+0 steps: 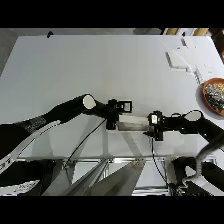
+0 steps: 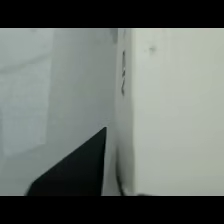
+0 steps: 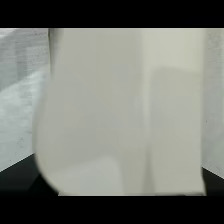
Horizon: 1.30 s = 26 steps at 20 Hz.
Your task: Fold the box and place the chain.
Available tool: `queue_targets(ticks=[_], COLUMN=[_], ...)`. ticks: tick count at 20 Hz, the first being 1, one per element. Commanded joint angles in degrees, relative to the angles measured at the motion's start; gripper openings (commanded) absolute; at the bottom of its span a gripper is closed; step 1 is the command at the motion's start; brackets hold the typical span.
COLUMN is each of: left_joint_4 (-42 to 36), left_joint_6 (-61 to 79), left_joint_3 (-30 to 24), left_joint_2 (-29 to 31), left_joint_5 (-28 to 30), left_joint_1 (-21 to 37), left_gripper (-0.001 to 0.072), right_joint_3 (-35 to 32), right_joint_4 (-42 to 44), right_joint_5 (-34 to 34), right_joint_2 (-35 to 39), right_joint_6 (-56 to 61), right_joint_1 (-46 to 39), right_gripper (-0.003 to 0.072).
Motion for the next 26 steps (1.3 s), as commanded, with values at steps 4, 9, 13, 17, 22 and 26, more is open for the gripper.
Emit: queue_targets(ticks=[4, 9, 13, 17, 22, 26], left_joint_4=[-0.44, 8.92, 19.80, 26.03, 24.85, 23.76], left_joint_6=[0.11, -7.15, -17.16, -24.37, -28.48, -33.70], left_joint_3=[0.07, 0.07, 0.07, 0.07, 0.07, 0.07], left_joint_2=[1.92, 5.25, 9.53, 15.13, 21.00, 20.72], left_joint_5=[-1.29, -4.59, -7.89, -13.11, -21.73, -17.88], left_joint_1=[0.31, 1.51, 2.73, 2.99, 2.14, -4.57], left_gripper=[0.0696, 0.0693, 0.0692, 0.0643, 0.0002, 0.0005], right_joint_3=[0.02, 0.02, 0.02, 0.02, 0.02, 0.02], right_joint_4=[0.13, 0.13, 0.22, 0.24, 0.24, 0.26], right_joint_5=[-0.04, 0.13, 0.35, 0.37, 0.37, 0.42], right_joint_2=[-0.02, -0.02, -0.02, -0.02, -0.02, -0.02], right_joint_6=[0.07, 0.07, 0.07, 0.07, 0.07, 0.07], right_joint_1=[0.04, 0.04, 0.04, 0.04, 0.04, 0.04], right_gripper=[0.0408, 0.0408, 0.0408, 0.0408, 0.0408, 0.0408])
